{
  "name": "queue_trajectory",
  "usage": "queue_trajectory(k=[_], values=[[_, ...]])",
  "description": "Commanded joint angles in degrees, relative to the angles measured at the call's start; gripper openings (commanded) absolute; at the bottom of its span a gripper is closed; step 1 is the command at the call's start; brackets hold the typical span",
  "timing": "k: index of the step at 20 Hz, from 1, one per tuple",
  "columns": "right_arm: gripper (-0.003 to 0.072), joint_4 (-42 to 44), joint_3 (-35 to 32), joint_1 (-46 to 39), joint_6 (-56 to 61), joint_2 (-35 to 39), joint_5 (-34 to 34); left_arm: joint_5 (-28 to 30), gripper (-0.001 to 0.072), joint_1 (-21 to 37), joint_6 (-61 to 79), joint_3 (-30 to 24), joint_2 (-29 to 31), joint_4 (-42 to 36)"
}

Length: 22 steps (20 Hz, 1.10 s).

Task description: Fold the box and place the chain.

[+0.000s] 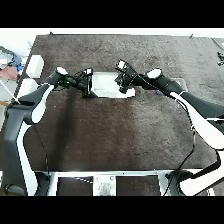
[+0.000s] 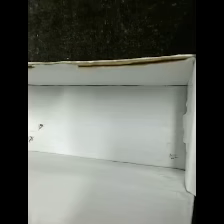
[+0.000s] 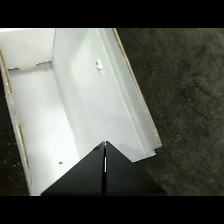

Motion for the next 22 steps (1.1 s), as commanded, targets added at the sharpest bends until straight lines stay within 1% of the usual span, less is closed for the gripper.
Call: queue_trajectory(k=[1, 3, 5, 8, 13, 15, 22], values=[[0.0011, 4.85, 0.04, 0.04, -5.95, -0.20, -2.03, 0.20, 0.0073, 0.02, 0.02, -0.02, -0.04, 0.22], [0.0010, 7.98, 0.13, 0.04, -9.64, -1.46, -1.75, 0.13, 0.0073, 0.02, -0.02, -0.02, -0.04, 0.22], [0.0010, 8.13, 0.59, -0.07, -10.82, -3.23, -1.68, -0.24, 0.0073, 0.02, -0.11, -0.02, -0.04, 0.22], [0.0010, 10.69, 3.58, -0.42, -10.84, -6.23, -0.52, -0.48, 0.0073, 0.02, -0.11, -0.02, -0.04, 0.28], [0.0010, 11.23, 8.98, -1.68, -10.12, -9.81, 2.56, -0.46, 0.0073, 0.02, -0.11, -0.02, -0.04, 0.50], [0.0009, 13.62, 10.54, -2.89, -10.12, -11.21, 4.31, -0.39, 0.0073, 0.02, -0.11, -0.02, -0.07, 0.74], [0.0009, 13.81, 11.15, -4.11, -9.05, -15.52, 6.43, -0.42, 0.0073, 0.02, -0.13, -0.02, -0.07, 0.72]])
